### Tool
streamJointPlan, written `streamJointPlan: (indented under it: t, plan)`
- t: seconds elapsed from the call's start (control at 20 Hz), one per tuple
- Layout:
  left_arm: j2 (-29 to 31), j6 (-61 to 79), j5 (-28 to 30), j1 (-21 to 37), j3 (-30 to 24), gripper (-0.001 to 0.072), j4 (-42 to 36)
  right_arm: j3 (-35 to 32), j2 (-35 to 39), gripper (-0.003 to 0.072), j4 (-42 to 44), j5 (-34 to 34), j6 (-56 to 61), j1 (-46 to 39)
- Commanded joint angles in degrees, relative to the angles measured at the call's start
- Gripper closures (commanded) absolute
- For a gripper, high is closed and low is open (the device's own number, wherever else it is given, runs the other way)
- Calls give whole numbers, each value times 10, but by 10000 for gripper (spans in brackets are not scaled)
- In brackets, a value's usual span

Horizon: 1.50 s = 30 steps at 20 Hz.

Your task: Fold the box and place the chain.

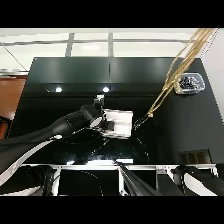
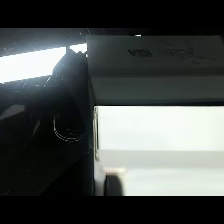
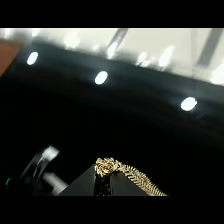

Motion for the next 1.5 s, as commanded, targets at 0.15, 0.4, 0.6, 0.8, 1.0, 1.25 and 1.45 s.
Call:
streamJointPlan:
  t: [0.15,0.4,0.6,0.8,1.0,1.25,1.45]
  plan:
    - [0,0,0,0,0,681,0,-131,5,676,-21,47,-22,144]
    - [0,0,0,0,0,681,0,-194,6,676,-9,53,-22,172]
    - [0,0,0,0,0,681,0,-234,17,676,-12,57,-23,172]
    - [0,0,0,0,0,681,0,-243,32,677,20,56,-25,173]
    - [0,0,0,0,0,681,0,-253,32,681,101,11,-45,198]
    - [0,0,0,0,0,681,0,-333,32,681,130,-68,-57,236]
    - [0,0,0,0,0,681,0,-445,32,681,110,-132,-57,236]
